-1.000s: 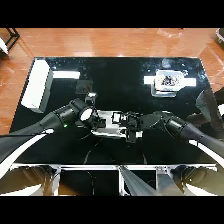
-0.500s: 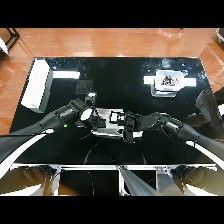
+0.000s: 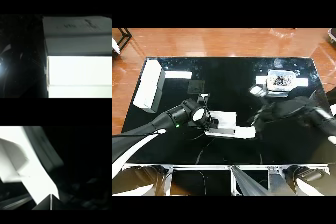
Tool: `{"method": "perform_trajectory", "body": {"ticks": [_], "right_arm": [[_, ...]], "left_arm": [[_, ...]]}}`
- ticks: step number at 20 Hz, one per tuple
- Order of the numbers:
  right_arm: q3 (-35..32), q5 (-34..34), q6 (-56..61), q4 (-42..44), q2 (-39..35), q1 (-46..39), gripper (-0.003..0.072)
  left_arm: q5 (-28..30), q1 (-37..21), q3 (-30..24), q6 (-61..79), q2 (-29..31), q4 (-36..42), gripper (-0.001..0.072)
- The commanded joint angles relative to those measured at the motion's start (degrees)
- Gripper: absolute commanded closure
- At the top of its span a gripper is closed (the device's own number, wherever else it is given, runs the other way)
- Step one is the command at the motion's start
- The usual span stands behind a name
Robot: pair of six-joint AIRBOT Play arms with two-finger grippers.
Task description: Fold the box and place the chain.
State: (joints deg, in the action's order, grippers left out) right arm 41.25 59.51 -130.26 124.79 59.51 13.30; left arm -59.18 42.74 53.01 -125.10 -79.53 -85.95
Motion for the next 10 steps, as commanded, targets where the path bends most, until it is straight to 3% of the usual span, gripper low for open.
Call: {"method": "perform_trajectory", "body": {"ticks": [1, 5, 10], "right_arm": [[-3.41, 14.56, 22.38, -1.38, -4.07, -16.57, 0.0669], [-16.48, 3.85, 32.44, 8.44, -3.74, -18.18, 0.0668], [-18.05, -10.49, 38.82, 13.53, 2.19, -6.58, 0.0668]], "left_arm": [[-0.17, 0.00, 0.04, 0.00, -0.04, -0.20, 0.0692], [0.42, 0.00, 0.04, -0.02, -0.04, -0.35, 0.0692], [0.39, 0.00, 0.04, 0.00, -0.04, -0.33, 0.0692]]}}
